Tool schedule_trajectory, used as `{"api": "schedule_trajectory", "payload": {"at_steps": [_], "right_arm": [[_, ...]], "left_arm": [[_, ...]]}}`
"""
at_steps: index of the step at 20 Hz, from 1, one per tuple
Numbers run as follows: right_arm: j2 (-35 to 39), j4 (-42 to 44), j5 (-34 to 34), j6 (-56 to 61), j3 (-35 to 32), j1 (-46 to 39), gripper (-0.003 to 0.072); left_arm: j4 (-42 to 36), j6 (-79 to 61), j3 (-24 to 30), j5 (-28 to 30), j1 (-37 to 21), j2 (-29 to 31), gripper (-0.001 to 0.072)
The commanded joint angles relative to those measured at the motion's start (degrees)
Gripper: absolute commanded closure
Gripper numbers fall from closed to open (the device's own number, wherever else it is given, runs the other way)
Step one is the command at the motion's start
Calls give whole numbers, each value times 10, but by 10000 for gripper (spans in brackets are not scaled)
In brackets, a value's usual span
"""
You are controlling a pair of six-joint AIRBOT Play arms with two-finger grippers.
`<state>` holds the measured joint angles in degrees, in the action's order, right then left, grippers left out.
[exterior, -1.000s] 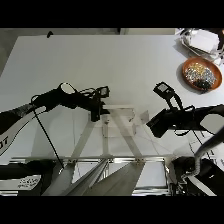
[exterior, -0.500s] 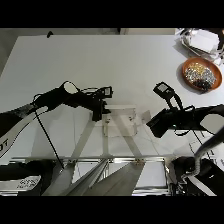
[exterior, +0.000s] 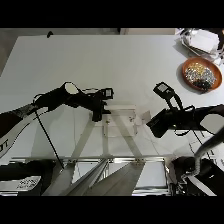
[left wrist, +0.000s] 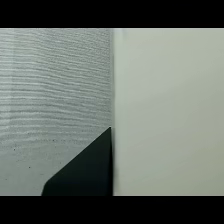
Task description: Fold the box and place the chain.
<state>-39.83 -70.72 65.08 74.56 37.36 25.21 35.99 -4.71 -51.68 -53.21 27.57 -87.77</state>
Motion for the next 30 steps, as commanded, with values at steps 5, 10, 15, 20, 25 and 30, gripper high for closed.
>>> {"api": "schedule_trajectory", "payload": {"at_steps": [5,10,15,20,25,30], "right_arm": [[0,0,0,0,0,0,343],[0,0,1,0,0,0,345],[0,3,6,-38,0,0,349],[-24,11,57,-232,-1,1,681],[-104,31,47,-370,-3,40,677],[-130,-23,-21,-369,-6,113,587]], "left_arm": [[9,1,0,1,0,0,702],[9,0,0,-3,0,0,696],[9,0,0,-3,0,0,696],[9,0,0,-2,0,0,696],[9,0,0,-2,0,0,696],[9,0,0,-2,0,0,696]]}}
